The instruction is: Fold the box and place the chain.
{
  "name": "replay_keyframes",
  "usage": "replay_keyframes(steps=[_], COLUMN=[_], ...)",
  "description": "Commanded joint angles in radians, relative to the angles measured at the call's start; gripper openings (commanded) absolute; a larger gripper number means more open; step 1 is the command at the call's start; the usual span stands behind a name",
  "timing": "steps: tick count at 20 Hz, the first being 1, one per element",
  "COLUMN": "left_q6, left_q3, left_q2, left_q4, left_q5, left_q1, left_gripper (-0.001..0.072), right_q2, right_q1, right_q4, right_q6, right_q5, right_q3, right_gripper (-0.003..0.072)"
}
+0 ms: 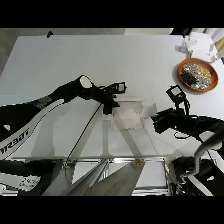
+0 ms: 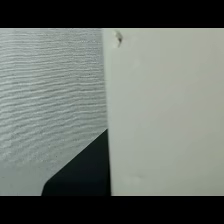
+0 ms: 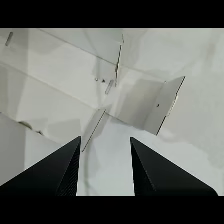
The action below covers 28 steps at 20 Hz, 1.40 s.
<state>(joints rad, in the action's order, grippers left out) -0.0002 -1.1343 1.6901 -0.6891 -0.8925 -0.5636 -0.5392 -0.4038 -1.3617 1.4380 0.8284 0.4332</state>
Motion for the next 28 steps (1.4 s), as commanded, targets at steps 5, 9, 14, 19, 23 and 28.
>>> replay_keyframes(steps=[5, 9, 14, 19, 23, 28], left_q6=[-0.001, -0.001, -0.002, -0.002, -0.002, -0.002], left_q3=[0.000, 0.000, 0.000, 0.000, 0.000, 0.000], left_q2=[0.010, 0.008, 0.008, 0.008, 0.008, 0.008], left_q4=[-0.007, -0.007, -0.007, -0.006, -0.006, -0.006], left_q5=[-0.002, -0.002, -0.002, -0.002, -0.002, -0.002], left_q1=[0.000, 0.000, 0.000, 0.000, 0.000, 0.000], left_gripper=[0.0009, 0.0011, 0.0011, 0.0011, 0.0011, 0.0011], right_q2=[0.001, 0.001, 0.001, 0.001, -0.008, -0.150], right_q1=[0.000, 0.000, 0.000, 0.000, 0.000, 0.000], right_q4=[0.000, 0.000, 0.000, 0.058, 0.267, 0.232], right_q6=[0.000, 0.000, 0.000, -0.075, -0.434, -0.668], right_q5=[0.000, 0.000, 0.000, 0.013, 0.064, 0.141], right_q3=[0.000, 0.000, 0.000, 0.000, -0.001, -0.001], right_gripper=[0.0342, 0.0342, 0.0342, 0.0153, 0.0013, 0.0321])
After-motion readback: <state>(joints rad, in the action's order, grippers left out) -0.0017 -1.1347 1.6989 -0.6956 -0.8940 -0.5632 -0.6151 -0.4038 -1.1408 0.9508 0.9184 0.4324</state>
